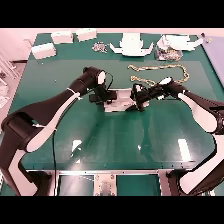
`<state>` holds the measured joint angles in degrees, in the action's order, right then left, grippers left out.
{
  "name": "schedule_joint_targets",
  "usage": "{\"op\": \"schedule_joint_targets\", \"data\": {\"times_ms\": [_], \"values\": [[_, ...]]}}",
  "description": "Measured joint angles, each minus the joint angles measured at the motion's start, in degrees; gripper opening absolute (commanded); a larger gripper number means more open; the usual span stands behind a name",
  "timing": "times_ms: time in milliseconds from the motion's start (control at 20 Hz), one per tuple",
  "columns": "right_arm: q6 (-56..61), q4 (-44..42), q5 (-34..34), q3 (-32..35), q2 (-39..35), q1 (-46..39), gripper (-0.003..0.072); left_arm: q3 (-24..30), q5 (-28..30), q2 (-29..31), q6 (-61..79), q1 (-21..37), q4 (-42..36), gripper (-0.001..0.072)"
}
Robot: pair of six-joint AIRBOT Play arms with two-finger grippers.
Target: Fold the box and place the chain.
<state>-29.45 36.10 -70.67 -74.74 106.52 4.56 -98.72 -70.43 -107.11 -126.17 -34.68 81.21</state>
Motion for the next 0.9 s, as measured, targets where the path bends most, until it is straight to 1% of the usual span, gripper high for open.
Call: {"op": "schedule_joint_targets", "data": {"times_ms": [200, 500, 600, 650, 700, 750, 800, 850, 900], "values": [[0.07, -0.04, 0.09, 0.0, 0.0, 0.0, 0.0497, -0.68, -1.01, -0.61, -1.07, -0.02, 1.62, 0.031], [0.07, -0.02, 0.09, 0.0, 0.0, 0.0, 0.0497, -5.33, -4.35, -3.96, -1.84, -0.85, 3.23, 0.0309], [0.07, -0.02, 0.09, 0.0, 0.0, 0.0, 0.0497, -6.14, -4.9, -4.63, -1.9, -1.01, 3.48, 0.0307], [0.09, -0.02, 0.09, 0.0, 0.0, 0.0, 0.0497, -6.4, -5.11, -4.87, -1.92, -1.07, 3.65, 0.0273], [0.07, -0.02, 0.09, -0.02, 0.0, 0.0, 0.0497, -6.6, -5.25, -4.96, -1.95, -1.11, 3.76, 0.02], [0.09, 0.0, 0.11, 0.0, 0.0, 0.0, 0.0497, -6.73, -5.38, -5.09, -1.95, -1.16, 4.07, 0.017], [0.09, 0.0, 0.11, 0.0, 0.0, 0.0, 0.0497, -6.82, -5.57, -5.2, -1.95, -1.18, 4.33, 0.0169], [0.09, 0.0, 0.11, 0.0, 0.0, 0.0, 0.0497, -6.91, -5.64, -5.25, -1.97, -1.18, 4.42, 0.0049], [0.11, 0.0, 0.11, 0.0, 0.0, 0.0, 0.0497, -6.95, -5.86, -5.31, -1.97, -1.18, 4.79, 0.0022]]}}
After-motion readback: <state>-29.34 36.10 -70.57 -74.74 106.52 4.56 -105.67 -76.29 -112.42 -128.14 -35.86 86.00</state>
